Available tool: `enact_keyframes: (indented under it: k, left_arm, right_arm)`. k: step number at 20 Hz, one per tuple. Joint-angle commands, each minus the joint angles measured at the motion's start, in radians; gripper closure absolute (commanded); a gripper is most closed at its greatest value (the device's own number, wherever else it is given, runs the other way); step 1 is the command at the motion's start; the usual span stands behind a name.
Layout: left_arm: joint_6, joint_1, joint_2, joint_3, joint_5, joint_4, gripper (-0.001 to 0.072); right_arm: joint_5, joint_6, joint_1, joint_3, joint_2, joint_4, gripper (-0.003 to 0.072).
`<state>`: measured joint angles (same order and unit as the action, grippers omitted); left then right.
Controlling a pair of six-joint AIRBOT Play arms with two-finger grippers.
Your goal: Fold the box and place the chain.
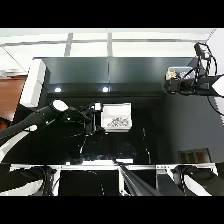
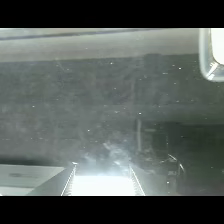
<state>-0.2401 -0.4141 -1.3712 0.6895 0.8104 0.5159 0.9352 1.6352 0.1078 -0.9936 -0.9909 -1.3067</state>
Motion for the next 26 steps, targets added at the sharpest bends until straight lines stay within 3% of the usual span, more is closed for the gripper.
enact_keyframes:
  k: [1, 2, 3, 4, 5, 7, 9, 15, 19, 26]
  left_arm:
    - [-0.008, -0.005, -0.002, 0.002, -0.002, -0.003, 0.0172]
    - [-0.008, -0.005, -0.002, 0.002, -0.002, -0.003, 0.0277]
    - [-0.008, -0.005, -0.002, 0.002, -0.003, -0.003, 0.0321]
    - [-0.008, -0.005, -0.002, 0.002, -0.003, -0.003, 0.0321]
    - [-0.008, -0.005, -0.002, 0.002, -0.003, -0.003, 0.0321]
    - [-0.008, -0.005, -0.002, 0.002, -0.003, -0.003, 0.0321]
    - [-0.008, -0.005, -0.002, 0.002, -0.003, -0.003, 0.032]
    - [-0.01, -0.005, -0.002, 0.002, -0.003, -0.003, 0.032]
    - [-0.011, -0.005, -0.002, 0.002, -0.003, -0.003, 0.032]
    - [-0.011, -0.005, -0.002, 0.002, -0.003, -0.003, 0.032]
  right_arm:
    - [-0.006, -0.001, 0.003, 0.0, -0.022, 0.066, 0.0285]
    - [-0.01, -0.001, 0.009, 0.0, -0.042, 0.088, 0.0285]
    - [-0.021, -0.001, 0.022, 0.0, -0.069, 0.12, 0.0284]
    - [-0.042, -0.002, 0.036, 0.0, -0.099, 0.17, 0.0188]
    - [-0.06, -0.066, 0.054, 0.0, -0.136, 0.261, -0.0003]
    - [-0.098, -0.242, 0.098, 0.0, -0.215, 0.447, -0.0006]
    - [-0.143, -0.405, 0.148, 0.0, -0.283, 0.524, -0.0006]
    - [-0.148, -0.893, 0.251, 0.0, -0.319, 0.519, -0.0005]
    - [-0.012, -1.138, 0.26, 0.0, -0.319, 0.518, -0.0004]
    - [0.104, -1.255, 0.263, 0.0, -0.319, 0.529, -0.0004]
